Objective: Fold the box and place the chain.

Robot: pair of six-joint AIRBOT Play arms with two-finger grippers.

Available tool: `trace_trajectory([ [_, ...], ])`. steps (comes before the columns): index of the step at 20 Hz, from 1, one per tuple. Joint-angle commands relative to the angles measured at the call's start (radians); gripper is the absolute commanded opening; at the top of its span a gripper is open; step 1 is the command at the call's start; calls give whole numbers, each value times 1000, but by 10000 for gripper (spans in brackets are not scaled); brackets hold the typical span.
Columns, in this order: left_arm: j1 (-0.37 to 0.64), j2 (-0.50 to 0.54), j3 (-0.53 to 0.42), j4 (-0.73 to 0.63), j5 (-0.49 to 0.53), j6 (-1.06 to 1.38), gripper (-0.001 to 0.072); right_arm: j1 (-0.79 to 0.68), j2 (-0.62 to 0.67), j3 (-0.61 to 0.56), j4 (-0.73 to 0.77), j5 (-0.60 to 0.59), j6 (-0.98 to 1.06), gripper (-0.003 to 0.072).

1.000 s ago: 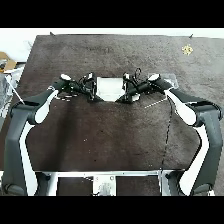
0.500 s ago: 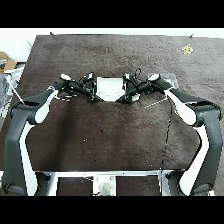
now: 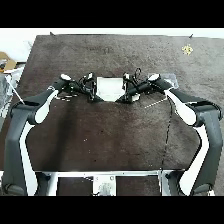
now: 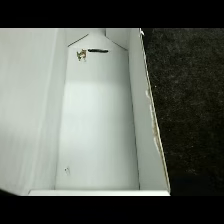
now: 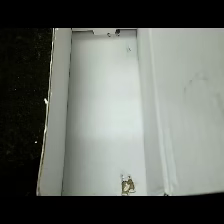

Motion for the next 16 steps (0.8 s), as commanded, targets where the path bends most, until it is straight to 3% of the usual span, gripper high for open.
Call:
trace_trajectory([
  [1, 0, 0, 1, -2, 0, 1, 474, 1, 0, 0, 0, 0, 0, 391],
  [7, 0, 0, 1, -2, 0, 1, 474, 3, 0, 0, 8, 3, 0, 392],
  [8, 0, 0, 1, -2, 0, 1, 474, 2, 2, 0, 5, 0, 0, 430],
  [9, 0, 0, 1, -2, 0, 1, 474, 1, 2, 0, 10, -1, -1, 680],
  [16, 0, 0, 1, -2, 0, 1, 474, -3, 56, 0, -173, -1, 64, 683],
])
